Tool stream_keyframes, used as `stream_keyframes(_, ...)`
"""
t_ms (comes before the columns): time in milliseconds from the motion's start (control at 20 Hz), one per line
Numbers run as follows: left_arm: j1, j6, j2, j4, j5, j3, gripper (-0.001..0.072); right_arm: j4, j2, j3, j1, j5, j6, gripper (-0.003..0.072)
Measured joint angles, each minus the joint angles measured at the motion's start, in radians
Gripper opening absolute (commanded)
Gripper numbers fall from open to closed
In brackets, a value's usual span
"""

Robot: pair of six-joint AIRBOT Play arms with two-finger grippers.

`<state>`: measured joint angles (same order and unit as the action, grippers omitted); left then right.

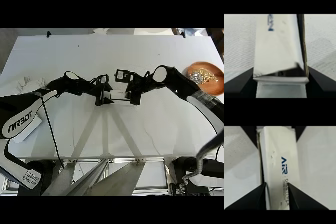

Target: Fold the box and place the chain.

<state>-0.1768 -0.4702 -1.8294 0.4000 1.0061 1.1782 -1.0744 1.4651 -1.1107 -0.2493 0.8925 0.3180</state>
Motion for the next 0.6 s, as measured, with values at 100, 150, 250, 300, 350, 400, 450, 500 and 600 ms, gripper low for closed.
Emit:
stream_keyframes(100, 0.0, 0.0, 0.0, 0.0, 0.0, 0.0, 0.0019, 0.0, 0.006, 0.006, -0.006, 0.015, 0.011, 0.0269)
stream_keyframes(150, 0.0, -0.001, 0.0, 0.0, 0.0, 0.0, 0.0019, -0.001, 0.008, 0.008, -0.008, 0.019, 0.015, 0.0302)
stream_keyframes(250, 0.0, -0.001, 0.0, 0.0, 0.0, 0.0, 0.0019, -0.002, 0.011, 0.011, -0.011, 0.025, 0.026, 0.0341)
stream_keyframes(300, 0.0, -0.001, 0.0, 0.0, 0.0, 0.0, 0.0019, -0.002, 0.012, 0.012, -0.012, 0.026, 0.031, 0.0342)
stream_keyframes(350, 0.0, -0.001, 0.0, 0.0, 0.0, 0.0, 0.0019, -0.001, 0.013, 0.013, -0.013, 0.026, 0.035, 0.0397)
stream_keyframes(400, 0.0, 0.0, 0.0, 0.0, 0.0, 0.0, 0.0019, -0.001, 0.013, 0.013, -0.013, 0.033, 0.039, 0.0471)
stream_keyframes(450, 0.0, 0.0, 0.0, 0.0, 0.0, 0.0, 0.0019, 0.001, 0.011, 0.013, -0.014, 0.041, 0.041, 0.0479)
stream_keyframes(500, 0.0, 0.0, 0.0, 0.0, 0.0, 0.0, 0.0019, 0.002, 0.008, 0.014, -0.014, 0.041, 0.044, 0.0479)
stream_keyframes(600, 0.0, -0.001, 0.0, 0.0, 0.0, 0.0, 0.0019, 0.003, -0.007, 0.015, -0.014, 0.044, 0.049, 0.0479)
